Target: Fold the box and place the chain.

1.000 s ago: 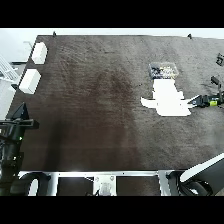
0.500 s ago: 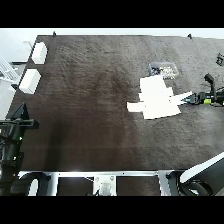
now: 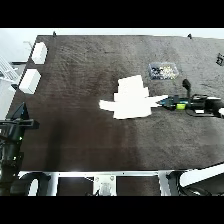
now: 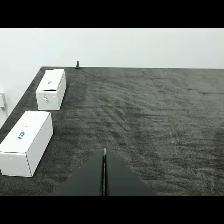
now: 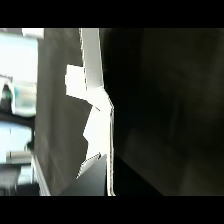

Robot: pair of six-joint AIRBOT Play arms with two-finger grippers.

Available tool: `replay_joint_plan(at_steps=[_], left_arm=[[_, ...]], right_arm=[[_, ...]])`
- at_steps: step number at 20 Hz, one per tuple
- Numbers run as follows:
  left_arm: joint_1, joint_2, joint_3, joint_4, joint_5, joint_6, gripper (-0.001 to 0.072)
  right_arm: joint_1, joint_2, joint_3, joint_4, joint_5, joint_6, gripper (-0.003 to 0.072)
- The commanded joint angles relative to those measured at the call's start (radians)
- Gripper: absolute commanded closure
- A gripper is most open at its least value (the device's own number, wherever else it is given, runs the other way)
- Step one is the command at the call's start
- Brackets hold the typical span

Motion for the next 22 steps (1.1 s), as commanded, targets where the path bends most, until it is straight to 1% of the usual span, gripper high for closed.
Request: replay_joint_plan(at_steps=[1,2,4,5,7,10,12,14,17,22], left_arm=[[0.000,0.000,-0.001,0.000,0.000,0.000,0.0687],[0.000,0.000,-0.001,0.000,0.000,0.000,0.0687],[0.000,0.000,-0.001,0.000,0.000,0.000,0.0687],[0.000,0.000,-0.001,0.000,0.000,0.000,0.0687],[0.000,0.000,-0.001,0.002,0.008,0.000,0.0687],[0.000,0.000,0.000,0.002,0.007,0.000,0.0687],[0.000,0.000,0.000,0.002,0.007,0.000,0.0687],[0.000,0.000,0.000,0.002,0.007,0.000,0.0687],[0.000,0.000,0.000,0.002,0.007,0.000,0.0687],[0.000,0.000,0.000,0.002,0.007,-0.002,0.0687]], right_arm=[[0.217,0.095,-0.111,0.155,-0.193,-0.004,0.0677],[0.277,0.095,-0.097,0.154,-0.244,0.000,0.0677],[0.364,0.091,-0.064,0.142,-0.391,0.046,0.0678],[0.384,0.081,-0.036,0.130,-0.419,0.063,0.0678],[0.391,0.051,0.017,0.127,-0.425,0.080,0.0679],[0.391,0.000,0.060,0.127,-0.425,0.102,0.0679],[0.392,-0.031,0.082,0.078,-0.425,0.118,0.0678],[0.392,-0.056,0.113,-0.010,-0.424,0.149,0.0679],[0.391,-0.062,0.144,-0.073,-0.424,0.155,0.0678],[0.391,-0.062,0.155,-0.074,-0.435,0.181,0.0678]])
